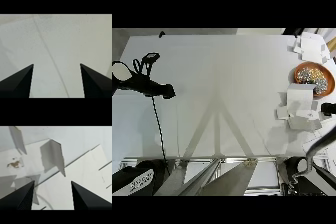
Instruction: Fold the box and place the chain.
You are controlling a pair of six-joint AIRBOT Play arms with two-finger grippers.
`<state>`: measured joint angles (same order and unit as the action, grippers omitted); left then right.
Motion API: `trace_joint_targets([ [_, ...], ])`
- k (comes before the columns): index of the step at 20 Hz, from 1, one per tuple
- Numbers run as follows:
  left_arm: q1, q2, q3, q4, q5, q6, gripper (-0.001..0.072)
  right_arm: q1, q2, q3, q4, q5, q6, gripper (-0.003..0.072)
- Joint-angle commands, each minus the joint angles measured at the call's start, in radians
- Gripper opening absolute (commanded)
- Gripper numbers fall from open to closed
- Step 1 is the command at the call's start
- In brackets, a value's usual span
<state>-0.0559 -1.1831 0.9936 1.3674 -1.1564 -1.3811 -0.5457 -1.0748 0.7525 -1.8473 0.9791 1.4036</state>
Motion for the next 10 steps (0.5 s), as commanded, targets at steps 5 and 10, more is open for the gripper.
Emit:
trace_joint_targets([
  [5,0.000,0.001,0.000,0.000,0.000,0.000,0.0637,-0.042,-0.161,0.003,-0.125,-0.113,-0.013,0.0422],
  [10,0.000,0.001,0.000,0.000,0.000,0.000,0.0637,-0.041,-0.222,0.003,-0.108,-0.215,-0.014,0.0381],
])
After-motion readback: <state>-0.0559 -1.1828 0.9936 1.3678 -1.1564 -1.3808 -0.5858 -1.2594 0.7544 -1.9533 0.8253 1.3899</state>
